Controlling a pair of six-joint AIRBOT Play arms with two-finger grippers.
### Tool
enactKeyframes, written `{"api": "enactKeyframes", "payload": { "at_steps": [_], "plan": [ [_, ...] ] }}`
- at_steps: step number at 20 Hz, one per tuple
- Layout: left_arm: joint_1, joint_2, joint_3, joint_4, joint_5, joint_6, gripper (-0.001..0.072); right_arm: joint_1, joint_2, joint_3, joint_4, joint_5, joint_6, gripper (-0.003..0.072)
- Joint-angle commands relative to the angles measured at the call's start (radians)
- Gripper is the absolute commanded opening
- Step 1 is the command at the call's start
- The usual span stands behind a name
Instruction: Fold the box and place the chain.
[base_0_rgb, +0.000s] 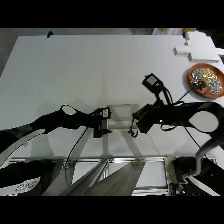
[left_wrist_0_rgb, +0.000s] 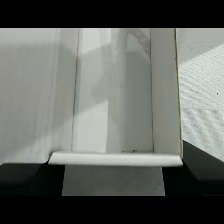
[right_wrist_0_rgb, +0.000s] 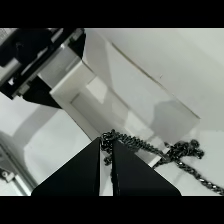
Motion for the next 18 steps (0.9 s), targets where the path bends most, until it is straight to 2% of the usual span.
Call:
{"api": "enactKeyframes", "payload": {
  "at_steps": [1,7,8,10,11,14,17,18],
  "plan": [
    [0.000,0.000,0.000,0.000,0.001,0.000,0.0137,0.040,-0.080,-0.054,0.000,-0.093,-0.011,0.0017],
    [0.000,0.000,0.000,0.000,0.000,0.000,0.0137,0.083,-0.151,-0.054,0.003,-0.104,-0.005,0.0018],
    [-0.001,0.000,0.000,0.000,0.000,0.000,0.0137,0.094,-0.154,-0.054,0.002,-0.109,-0.005,0.0040],
    [0.000,0.000,0.000,0.000,0.000,0.000,0.0137,0.096,-0.153,-0.053,-0.003,-0.115,-0.005,0.0261],
    [0.000,0.000,0.000,0.000,0.001,0.000,0.0137,0.088,-0.147,-0.051,-0.007,-0.106,-0.005,0.0274],
    [0.000,0.000,0.000,0.000,0.000,0.000,0.0137,0.027,-0.069,-0.045,-0.008,-0.050,-0.018,0.0271],
    [0.000,0.000,0.000,0.000,0.000,0.000,0.0137,-0.070,0.069,-0.045,-0.074,0.080,-0.117,0.0176],
    [-0.001,0.000,0.000,0.000,0.000,0.000,0.0137,-0.095,0.104,-0.047,-0.092,0.133,-0.175,0.0178]
  ]
}}
